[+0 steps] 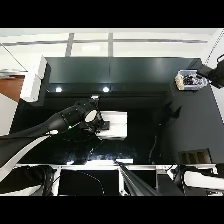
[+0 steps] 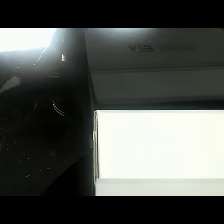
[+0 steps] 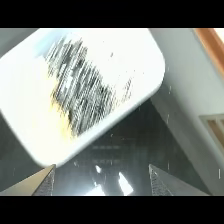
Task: Fold the box and place the chain.
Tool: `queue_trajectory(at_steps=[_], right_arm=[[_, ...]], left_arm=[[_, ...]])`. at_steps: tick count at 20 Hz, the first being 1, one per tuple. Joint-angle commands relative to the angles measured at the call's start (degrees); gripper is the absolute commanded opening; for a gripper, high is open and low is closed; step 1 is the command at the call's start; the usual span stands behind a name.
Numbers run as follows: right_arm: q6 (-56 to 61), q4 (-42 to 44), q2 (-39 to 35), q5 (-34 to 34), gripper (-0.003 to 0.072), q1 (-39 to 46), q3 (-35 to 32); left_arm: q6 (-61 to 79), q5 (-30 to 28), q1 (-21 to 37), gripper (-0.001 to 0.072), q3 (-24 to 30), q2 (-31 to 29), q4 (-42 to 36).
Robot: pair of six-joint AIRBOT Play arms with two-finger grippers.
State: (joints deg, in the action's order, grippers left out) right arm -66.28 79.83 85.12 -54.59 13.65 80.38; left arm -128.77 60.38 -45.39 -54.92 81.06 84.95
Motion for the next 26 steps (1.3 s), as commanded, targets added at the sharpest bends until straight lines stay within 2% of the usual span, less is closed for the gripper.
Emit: queue_trajectory(at_steps=[1,3,6,14,16,18,20,26], right_arm=[[-2.82,2.78,12.92,-2.62,0.0634,3.17,13.00],[-3.02,2.64,17.59,-3.98,0.0627,3.13,17.64],[-2.99,1.18,21.51,-4.72,0.0626,3.19,20.63],[-7.06,2.10,22.08,-3.08,0.0626,5.40,20.79],[-7.08,3.74,22.47,-2.10,0.0590,6.08,20.79],[-7.08,4.15,23.15,-1.51,0.0589,6.47,20.79],[-7.43,4.72,23.63,-0.37,0.0472,6.47,20.79],[-9.49,6.03,23.58,-1.44,0.0474,5.99,24.33]], left_arm=[[-0.04,0.09,0.07,0.0031,-0.07,-0.02,0.04],[-0.04,0.07,0.07,0.0032,-0.07,-0.02,0.04],[-0.02,0.13,0.04,0.0031,-0.07,-0.02,-0.02],[-0.04,-0.37,0.00,0.0031,-0.07,-0.02,-2.95],[-0.07,-0.42,0.02,0.0031,-0.07,-0.02,-2.97],[-0.07,-0.37,0.02,0.0031,-0.07,-0.02,-2.97],[-0.07,-0.39,0.02,0.0031,-0.07,-0.02,-2.97],[-0.09,-0.92,0.07,0.0031,-0.07,-0.02,-2.97]])
